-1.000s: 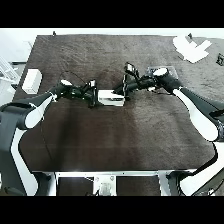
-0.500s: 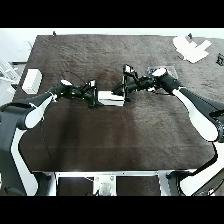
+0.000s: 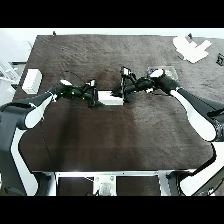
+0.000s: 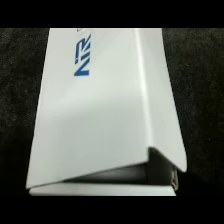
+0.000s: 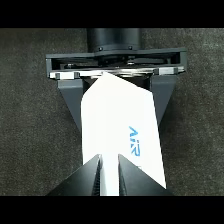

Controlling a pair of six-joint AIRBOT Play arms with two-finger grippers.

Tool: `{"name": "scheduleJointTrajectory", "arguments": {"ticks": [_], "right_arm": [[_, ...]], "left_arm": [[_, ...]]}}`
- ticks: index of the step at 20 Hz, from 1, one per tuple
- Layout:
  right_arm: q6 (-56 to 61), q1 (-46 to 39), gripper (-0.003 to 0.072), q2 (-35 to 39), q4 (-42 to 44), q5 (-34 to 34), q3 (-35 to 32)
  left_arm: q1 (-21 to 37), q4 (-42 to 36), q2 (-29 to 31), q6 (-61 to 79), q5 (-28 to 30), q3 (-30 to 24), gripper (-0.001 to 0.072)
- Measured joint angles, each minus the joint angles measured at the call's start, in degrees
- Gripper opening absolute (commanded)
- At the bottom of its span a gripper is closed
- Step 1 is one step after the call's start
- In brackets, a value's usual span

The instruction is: Fold the box and place the chain.

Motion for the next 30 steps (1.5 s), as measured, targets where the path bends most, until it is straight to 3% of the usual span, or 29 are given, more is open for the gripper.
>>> {"name": "scheduleJointTrajectory", "arguments": {"ticks": [13,30], "right_arm": [[0.0,0.2,0.0135,0.2,0.2,-2.6,2.0],[-0.1,0.8,0.0134,-0.3,0.2,-2.5,-2.2]], "left_arm": [[0.0,0.0,0.0,0.2,-0.2,0.0,0.0411],[0.0,0.1,0.0,0.4,-0.2,0.0,0.0411]]}}
